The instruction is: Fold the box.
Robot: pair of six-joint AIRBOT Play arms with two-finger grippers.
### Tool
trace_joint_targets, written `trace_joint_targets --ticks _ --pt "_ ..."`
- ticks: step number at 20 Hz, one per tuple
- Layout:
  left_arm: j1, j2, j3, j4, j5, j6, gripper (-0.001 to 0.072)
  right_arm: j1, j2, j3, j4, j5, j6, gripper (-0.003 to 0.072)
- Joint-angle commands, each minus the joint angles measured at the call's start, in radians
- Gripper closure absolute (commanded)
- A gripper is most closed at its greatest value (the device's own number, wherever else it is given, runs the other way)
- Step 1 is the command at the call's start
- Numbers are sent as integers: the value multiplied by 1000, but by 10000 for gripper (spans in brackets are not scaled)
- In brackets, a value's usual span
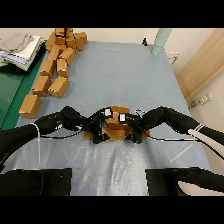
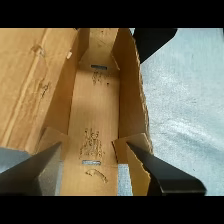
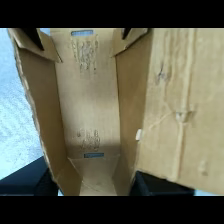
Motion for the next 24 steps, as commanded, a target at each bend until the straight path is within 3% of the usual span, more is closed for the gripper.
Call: trace_joint_targets --ticks 1,2,3,4,5,11,16,20,24 --pt "0 -6 -1 3 -10 -3 40 0 -1 0 1 0 2 176" --pt "0 -5 -1 6 -11 -4 119 0 -1 0 0 0 2 175" --pt "0 -5 -1 6 -11 -5 282 0 -1 0 1 0 2 175" --pt "0 -2 -1 12 -10 -11 527 0 -1 0 1 0 2 175" --pt "2 6 -1 42 -10 -27 685 0 -1 0 1 0 2 176" --pt "34 159 -1 416 -25 -458 697 0 -1 0 1 0 2 176" --pt "182 354 -6 679 -113 -995 698 0 -1 0 1 0 2 176" --pt "364 367 -42 693 -277 -1351 698 0 -1 0 1 0 2 176" --pt "349 269 -83 539 -279 -1318 698 0 0 0 1 0 2 176"
